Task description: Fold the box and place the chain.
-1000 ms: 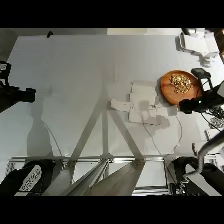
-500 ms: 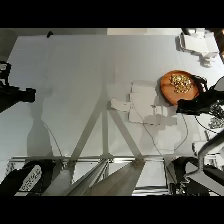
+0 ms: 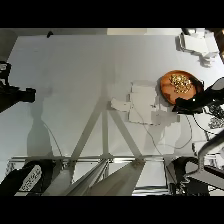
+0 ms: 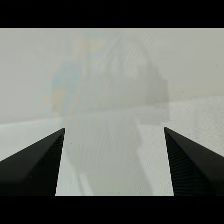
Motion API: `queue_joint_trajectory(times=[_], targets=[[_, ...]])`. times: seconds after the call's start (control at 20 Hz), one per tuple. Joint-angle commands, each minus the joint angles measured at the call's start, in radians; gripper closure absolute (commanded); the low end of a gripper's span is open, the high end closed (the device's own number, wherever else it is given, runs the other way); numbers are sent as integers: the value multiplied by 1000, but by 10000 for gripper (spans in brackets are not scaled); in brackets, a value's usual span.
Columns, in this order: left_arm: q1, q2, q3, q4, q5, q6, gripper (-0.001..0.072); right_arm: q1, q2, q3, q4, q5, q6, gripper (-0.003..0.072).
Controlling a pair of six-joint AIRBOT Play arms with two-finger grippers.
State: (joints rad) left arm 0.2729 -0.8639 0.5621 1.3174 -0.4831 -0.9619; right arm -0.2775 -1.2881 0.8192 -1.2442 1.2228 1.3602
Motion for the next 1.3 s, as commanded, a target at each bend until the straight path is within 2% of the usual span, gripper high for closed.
queue_joint_trajectory(times=[0.0,0.2,0.25,0.35,0.45,0.5,0.55,0.9,1.1,1.25], targets=[[0,1,0,0,0,0,11,-2,-34,-1,30,-37,-3,353],[0,1,0,0,0,0,11,-2,-82,-1,39,-43,-4,355],[0,1,0,0,0,0,11,-2,-97,-1,47,-48,-4,375],[0,1,0,0,0,0,11,-2,-109,-1,68,-66,-8,449],[0,1,0,0,0,0,11,-2,-108,-1,80,-73,-41,611],[0,1,0,0,0,0,11,-2,-108,-1,83,-71,-69,661],[0,1,0,0,0,0,11,-2,-108,-1,83,-65,-100,678],[0,1,0,0,0,0,11,2,-104,-1,210,42,-470,679],[0,1,0,0,0,0,11,66,-33,-1,324,-16,-575,681],[0,1,0,0,0,0,11,119,85,-34,406,-86,-606,681]])
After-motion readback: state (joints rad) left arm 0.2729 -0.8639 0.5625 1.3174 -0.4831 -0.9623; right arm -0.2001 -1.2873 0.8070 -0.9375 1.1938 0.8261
